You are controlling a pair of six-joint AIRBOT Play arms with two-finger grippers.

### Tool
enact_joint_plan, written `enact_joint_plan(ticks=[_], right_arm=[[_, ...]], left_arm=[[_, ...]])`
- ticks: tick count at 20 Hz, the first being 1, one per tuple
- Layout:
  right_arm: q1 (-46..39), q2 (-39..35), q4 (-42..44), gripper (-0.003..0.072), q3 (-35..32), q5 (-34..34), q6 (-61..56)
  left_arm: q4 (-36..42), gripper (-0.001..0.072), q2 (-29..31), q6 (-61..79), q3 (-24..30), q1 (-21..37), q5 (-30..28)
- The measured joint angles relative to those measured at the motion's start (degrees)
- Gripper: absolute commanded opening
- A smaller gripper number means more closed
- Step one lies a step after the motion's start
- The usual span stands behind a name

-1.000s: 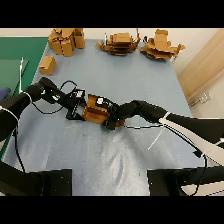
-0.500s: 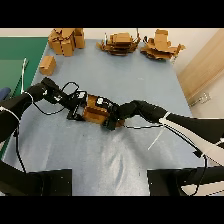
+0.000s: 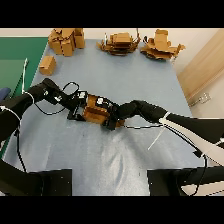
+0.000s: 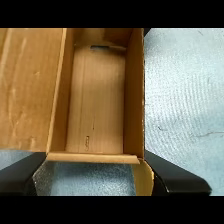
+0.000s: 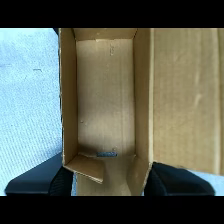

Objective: Fold the box.

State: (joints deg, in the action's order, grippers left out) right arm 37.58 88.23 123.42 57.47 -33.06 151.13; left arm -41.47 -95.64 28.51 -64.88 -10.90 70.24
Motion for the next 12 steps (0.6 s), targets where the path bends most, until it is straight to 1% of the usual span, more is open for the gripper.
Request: enact_joint_plan(ticks=[1,2,9,10,11,12], right_arm=[[0.0,0.0,0.0,0.051,0.0,0.0,0.0],[0.0,0.0,0.0,0.051,0.0,0.0,0.0],[0.0,0.0,0.0,0.052,0.0,-0.1,0.0],[0.0,0.0,0.0,0.0541,0.0,-0.1,0.0],[0.0,0.0,0.0,0.0626,0.0,-0.1,0.0],[0.0,0.0,0.0,0.0677,-0.1,-0.4,0.0]], left_arm=[[0.2,0.0463,0.0,0.0,0.0,-0.2,0.0],[0.3,0.0347,0.0,0.1,0.0,-0.3,0.1],[0.3,0.0345,0.0,0.0,0.0,-0.9,0.3],[0.3,0.0345,0.0,0.0,0.0,-0.9,0.4],[0.3,0.0345,0.0,0.0,0.0,-0.9,0.4],[0.4,0.0345,0.0,-0.3,0.0,-1.0,0.9]])
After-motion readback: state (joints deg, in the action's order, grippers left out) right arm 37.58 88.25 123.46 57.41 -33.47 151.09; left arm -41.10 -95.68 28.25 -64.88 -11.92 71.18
